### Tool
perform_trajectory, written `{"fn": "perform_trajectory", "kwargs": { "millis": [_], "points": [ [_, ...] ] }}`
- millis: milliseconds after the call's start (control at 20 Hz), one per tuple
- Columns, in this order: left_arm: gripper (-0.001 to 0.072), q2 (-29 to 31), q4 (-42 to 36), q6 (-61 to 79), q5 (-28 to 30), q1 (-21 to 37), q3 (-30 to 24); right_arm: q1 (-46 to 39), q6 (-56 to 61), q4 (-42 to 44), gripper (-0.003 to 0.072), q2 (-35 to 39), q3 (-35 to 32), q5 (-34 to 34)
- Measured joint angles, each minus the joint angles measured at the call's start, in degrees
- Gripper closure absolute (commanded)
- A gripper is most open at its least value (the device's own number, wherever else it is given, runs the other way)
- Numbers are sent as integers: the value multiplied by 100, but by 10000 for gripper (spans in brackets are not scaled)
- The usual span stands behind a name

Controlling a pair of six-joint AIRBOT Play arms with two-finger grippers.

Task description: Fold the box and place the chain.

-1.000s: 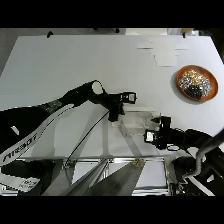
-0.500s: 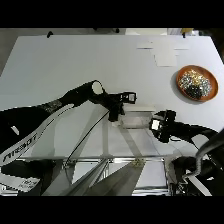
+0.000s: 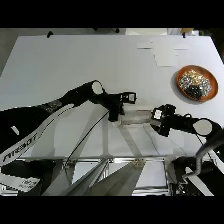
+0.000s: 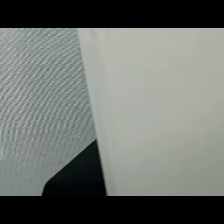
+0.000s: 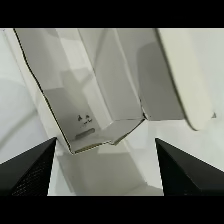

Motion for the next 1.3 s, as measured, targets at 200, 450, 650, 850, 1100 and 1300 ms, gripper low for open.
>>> {"fn": "perform_trajectory", "kwargs": {
  "millis": [200, 450, 650, 850, 1100, 1300],
  "points": [
    [701, 0, 2, 0, 2, 0, 0, -273, -575, 490, -2, -455, 131, 96],
    [701, 0, 2, 4, 9, 0, 0, -382, -1513, 1084, -2, -1023, 173, 291],
    [701, 0, 2, 4, 9, 0, 0, -553, -2081, 1346, -1, -1499, 310, 562],
    [701, 0, 2, 7, 11, 0, 0, -708, -2280, 1384, 15, -1834, 461, 866],
    [701, 0, 2, 7, 11, 0, 2, -754, -2350, 1434, 16, -2087, 516, 992],
    [701, 0, 2, 7, 9, -2, 2, -761, -2380, 1486, 35, -2264, 520, 1064]
  ]
}}
